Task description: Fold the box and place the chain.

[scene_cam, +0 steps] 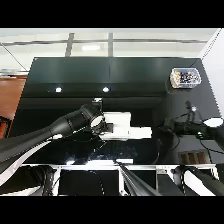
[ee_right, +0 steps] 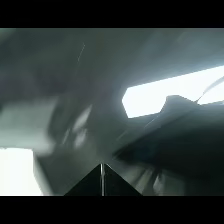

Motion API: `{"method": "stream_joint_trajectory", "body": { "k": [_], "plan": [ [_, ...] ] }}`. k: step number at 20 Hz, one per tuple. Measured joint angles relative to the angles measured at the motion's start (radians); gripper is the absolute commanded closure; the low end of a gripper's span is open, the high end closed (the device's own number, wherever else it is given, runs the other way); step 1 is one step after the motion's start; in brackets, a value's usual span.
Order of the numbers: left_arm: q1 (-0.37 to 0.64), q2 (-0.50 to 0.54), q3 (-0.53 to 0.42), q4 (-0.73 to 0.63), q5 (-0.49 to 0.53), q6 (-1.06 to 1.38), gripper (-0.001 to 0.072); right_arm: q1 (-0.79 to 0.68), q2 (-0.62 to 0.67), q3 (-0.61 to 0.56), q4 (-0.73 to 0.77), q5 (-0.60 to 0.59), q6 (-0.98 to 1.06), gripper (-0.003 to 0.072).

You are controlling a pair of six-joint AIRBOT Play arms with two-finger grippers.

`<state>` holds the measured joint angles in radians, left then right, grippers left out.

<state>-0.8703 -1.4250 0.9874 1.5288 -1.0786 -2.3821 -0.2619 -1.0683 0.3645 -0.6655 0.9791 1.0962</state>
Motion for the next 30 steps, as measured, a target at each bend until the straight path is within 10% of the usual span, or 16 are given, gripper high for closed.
{"method": "stream_joint_trajectory", "body": {
  "k": [4,6,8,10,30],
  "plan": [
    [0.0,0.0,0.0,0.0,0.0,0.0,0.0685,0.134,-0.125,0.006,0.167,0.109,-0.182,0.0657],
    [0.0,0.0,0.0,0.0,0.0,-0.001,0.0685,0.203,-0.15,0.044,0.222,0.136,-0.225,0.0413],
    [0.0,0.0,0.0,0.0,0.0,-0.002,0.0685,0.257,-0.164,0.108,0.23,0.164,-0.225,0.0379],
    [0.0,0.0,0.0,0.0,0.0,-0.002,0.0685,0.299,-0.17,0.167,0.208,0.18,-0.213,-0.0032],
    [0.0,0.0,0.0,0.0,0.006,-0.002,0.0684,0.592,-0.177,0.291,0.136,0.069,-0.005,0.0211]
  ]
}}
